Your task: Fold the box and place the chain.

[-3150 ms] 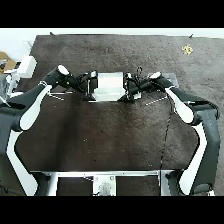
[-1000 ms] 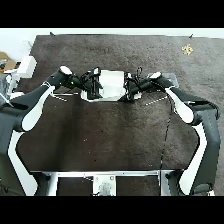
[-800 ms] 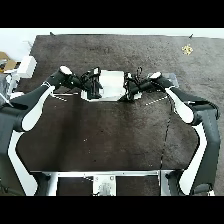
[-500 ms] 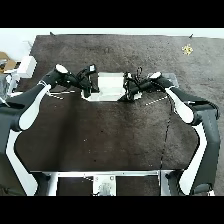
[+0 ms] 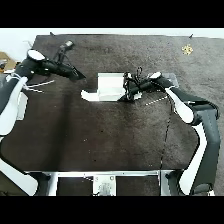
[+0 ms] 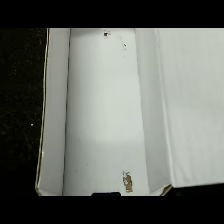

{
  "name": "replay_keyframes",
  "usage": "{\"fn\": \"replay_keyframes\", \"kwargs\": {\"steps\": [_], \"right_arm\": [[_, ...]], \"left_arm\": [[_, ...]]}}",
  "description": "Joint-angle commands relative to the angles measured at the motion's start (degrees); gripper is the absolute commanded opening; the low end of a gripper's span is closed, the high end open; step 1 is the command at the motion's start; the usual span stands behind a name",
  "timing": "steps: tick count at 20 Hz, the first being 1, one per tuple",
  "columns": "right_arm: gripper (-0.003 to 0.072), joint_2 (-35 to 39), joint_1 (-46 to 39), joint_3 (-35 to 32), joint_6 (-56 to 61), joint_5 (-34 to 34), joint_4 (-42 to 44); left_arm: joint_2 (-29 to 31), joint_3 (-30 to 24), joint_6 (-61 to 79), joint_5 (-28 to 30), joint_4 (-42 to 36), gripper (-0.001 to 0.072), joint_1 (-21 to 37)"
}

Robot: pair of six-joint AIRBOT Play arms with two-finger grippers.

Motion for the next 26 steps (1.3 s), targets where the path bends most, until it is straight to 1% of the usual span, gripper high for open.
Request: {"fn": "replay_keyframes", "kwargs": {"steps": [1,4,8,10,13,16,19,22,26], "right_arm": [[0.0432,0.0,0.0,0.0,0.0,0.0,0.0],[0.0432,0.0,0.0,0.0,0.0,0.0,0.0],[0.0433,0.0,0.0,0.0,0.0,0.0,0.0],[0.0432,0.0,0.0,0.0,0.0,0.0,0.0],[0.0432,0.0,0.0,0.0,0.0,0.0,0.0],[0.0432,0.0,0.0,0.0,0.0,0.0,0.0],[0.0432,0.0,0.0,0.0,0.0,0.0,0.0],[0.0432,0.0,0.0,0.0,0.0,0.0,0.0],[0.0432,0.0,0.0,0.0,0.0,0.0,0.0]], "left_arm": [[1.3,-0.7,-21.4,-2.1,2.4,0.0008,4.0],[1.2,-4.9,-26.2,-2.3,2.6,0.0008,5.3],[0.2,-12.5,-27.1,-1.0,2.3,0.0008,5.2],[-1.0,-14.8,-27.1,0.3,1.7,0.0008,5.2],[-3.7,-15.9,-26.9,1.2,-2.4,0.0008,5.2],[-5.9,-15.9,-26.8,0.3,-5.5,0.0008,4.7],[-6.5,-15.8,-26.8,1.4,-5.7,0.0008,1.8],[-6.5,-15.8,-26.8,3.3,-9.9,0.0008,-0.7],[-6.5,-15.8,-24.7,0.9,-15.3,0.0009,-1.5]]}}
